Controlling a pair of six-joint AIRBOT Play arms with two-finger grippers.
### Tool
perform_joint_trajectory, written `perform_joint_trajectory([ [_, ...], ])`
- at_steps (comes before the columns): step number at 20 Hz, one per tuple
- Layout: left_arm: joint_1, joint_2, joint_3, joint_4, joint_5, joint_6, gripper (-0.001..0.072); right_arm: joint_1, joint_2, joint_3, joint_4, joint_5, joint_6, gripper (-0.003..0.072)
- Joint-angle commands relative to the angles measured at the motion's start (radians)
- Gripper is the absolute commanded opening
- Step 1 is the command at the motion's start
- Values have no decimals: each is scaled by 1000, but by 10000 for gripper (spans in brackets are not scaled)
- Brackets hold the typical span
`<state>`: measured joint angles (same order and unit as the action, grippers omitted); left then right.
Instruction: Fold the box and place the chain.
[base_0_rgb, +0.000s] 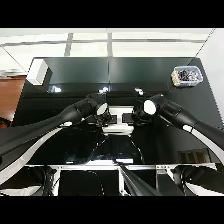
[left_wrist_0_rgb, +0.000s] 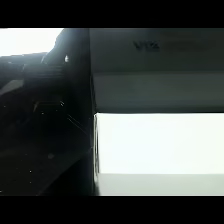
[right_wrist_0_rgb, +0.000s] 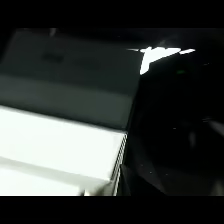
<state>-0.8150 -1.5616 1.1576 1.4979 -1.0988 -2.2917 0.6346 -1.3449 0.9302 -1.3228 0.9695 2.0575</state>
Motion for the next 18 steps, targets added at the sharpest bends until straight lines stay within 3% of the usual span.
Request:
perform_joint_trajectory([
  [1,1,0,1,5,-2,0,26,59,-16,21,-151,32,162,238],
  [8,1,0,1,5,-2,0,27,61,-37,20,-129,52,168,237],
  [9,1,0,1,5,-2,0,27,61,-37,20,-129,55,168,213],
  [10,1,0,1,5,-2,-1,26,61,-37,20,-130,57,168,13],
  [13,1,0,1,5,1,0,27,61,-37,20,-129,58,168,16],
  [15,1,0,1,5,6,0,27,60,-37,21,-127,58,167,39],
  [16,1,0,1,5,7,0,27,60,-37,21,-124,58,167,215],
  [17,1,0,1,5,7,0,26,60,-37,21,-117,58,167,260],
  [18,1,0,1,5,10,0,27,60,-37,21,-117,61,167,259],
])
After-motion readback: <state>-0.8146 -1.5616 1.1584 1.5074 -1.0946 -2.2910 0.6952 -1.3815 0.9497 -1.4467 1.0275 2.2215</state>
